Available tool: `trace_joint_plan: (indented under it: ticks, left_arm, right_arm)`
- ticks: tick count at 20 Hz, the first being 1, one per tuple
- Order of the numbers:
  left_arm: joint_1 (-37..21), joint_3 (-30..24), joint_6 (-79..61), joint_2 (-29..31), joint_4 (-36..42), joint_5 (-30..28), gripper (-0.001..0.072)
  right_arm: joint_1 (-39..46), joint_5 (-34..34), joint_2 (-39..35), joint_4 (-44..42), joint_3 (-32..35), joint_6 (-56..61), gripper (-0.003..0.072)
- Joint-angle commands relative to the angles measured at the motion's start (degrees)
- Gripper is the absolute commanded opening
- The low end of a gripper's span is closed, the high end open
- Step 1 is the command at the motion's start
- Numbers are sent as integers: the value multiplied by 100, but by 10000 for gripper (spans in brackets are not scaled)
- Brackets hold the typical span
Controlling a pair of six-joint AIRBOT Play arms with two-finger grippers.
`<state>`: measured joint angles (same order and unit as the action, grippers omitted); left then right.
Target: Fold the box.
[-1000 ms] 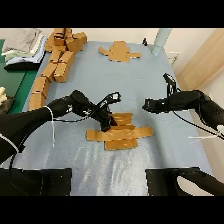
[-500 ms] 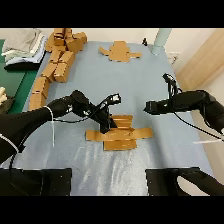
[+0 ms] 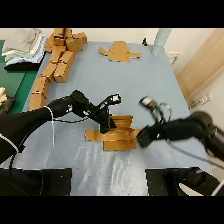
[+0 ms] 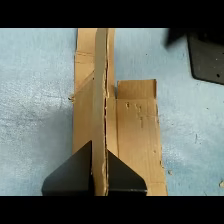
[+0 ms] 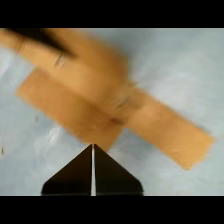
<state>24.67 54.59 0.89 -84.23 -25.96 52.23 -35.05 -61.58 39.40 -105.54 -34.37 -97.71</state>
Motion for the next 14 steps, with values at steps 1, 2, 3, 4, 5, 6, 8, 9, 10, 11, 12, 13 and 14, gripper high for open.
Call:
trace_joint_plan:
  ticks: [1,2,3,4,5,6,8,9,10,11,12,13,14]
  left_arm:
    - [0,7,0,-2,2,2,14]
    - [0,7,0,-2,2,0,14]
    - [0,7,0,-2,4,0,14]
    - [0,7,0,-2,4,0,14]
    - [0,7,0,-2,4,2,14]
    - [0,7,0,-2,4,2,14]
    - [0,7,0,-2,2,2,14]
    - [0,7,0,-2,2,2,14]
    - [0,7,0,-2,4,2,14]
    - [0,7,0,-2,2,2,14]
    - [0,7,0,-2,2,2,15]
    - [0,7,0,-2,4,4,14]
    - [0,7,0,-2,4,0,14]
  right_arm:
    - [-1932,511,-459,1071,741,-96,406]
    - [-2312,769,-402,1567,894,-94,597]
    - [-2577,1071,-291,2026,1008,-96,626]
    - [-2730,1375,-111,2448,1069,-96,643]
    - [-2763,1602,116,2719,1075,-94,643]
    - [-2756,1784,348,2887,1075,-96,643]
    - [-2756,2063,811,3119,1073,-94,643]
    - [-2756,2170,1027,3198,1064,-92,642]
    - [-2756,2225,1202,3340,1036,-63,641]
    - [-2756,2234,1314,3543,979,125,641]
    - [-2756,2223,1353,3805,898,516,640]
    - [-2756,2199,1329,4155,802,1045,640]
    - [-2756,2149,1276,4500,706,1528,640]
